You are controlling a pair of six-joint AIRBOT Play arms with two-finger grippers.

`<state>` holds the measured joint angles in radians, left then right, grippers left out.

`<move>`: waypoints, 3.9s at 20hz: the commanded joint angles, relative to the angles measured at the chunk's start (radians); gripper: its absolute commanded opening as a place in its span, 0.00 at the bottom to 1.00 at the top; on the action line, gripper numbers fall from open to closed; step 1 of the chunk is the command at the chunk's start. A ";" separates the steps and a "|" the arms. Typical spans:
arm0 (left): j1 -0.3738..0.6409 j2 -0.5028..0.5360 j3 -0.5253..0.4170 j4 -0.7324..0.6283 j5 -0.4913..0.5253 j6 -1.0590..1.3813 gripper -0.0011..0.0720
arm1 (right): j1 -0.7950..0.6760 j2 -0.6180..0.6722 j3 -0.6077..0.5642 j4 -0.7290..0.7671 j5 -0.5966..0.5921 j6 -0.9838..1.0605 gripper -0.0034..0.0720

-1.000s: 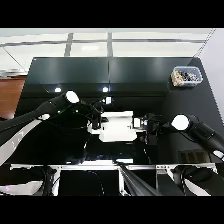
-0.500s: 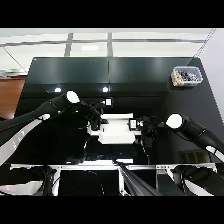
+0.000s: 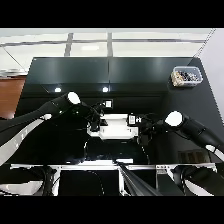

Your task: Fold the box and place the chain.

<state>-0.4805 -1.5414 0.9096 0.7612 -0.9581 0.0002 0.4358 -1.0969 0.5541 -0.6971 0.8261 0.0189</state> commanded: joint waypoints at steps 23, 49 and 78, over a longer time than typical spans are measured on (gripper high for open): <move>0.000 0.000 0.001 -0.003 -0.002 0.000 0.06 | -0.061 -0.105 0.042 0.124 0.006 -0.258 0.99; 0.000 0.003 0.001 -0.003 -0.003 0.000 0.06 | -0.061 -0.210 0.040 0.099 -0.031 -0.247 0.99; 0.113 0.241 0.196 0.478 -0.589 -0.950 0.05 | -0.058 -0.210 0.040 0.094 -0.030 -0.248 0.21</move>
<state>-0.4038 -1.3354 1.1225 1.3006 -1.4090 -0.7155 0.3775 -1.3067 0.5945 -0.6037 0.7959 -0.2287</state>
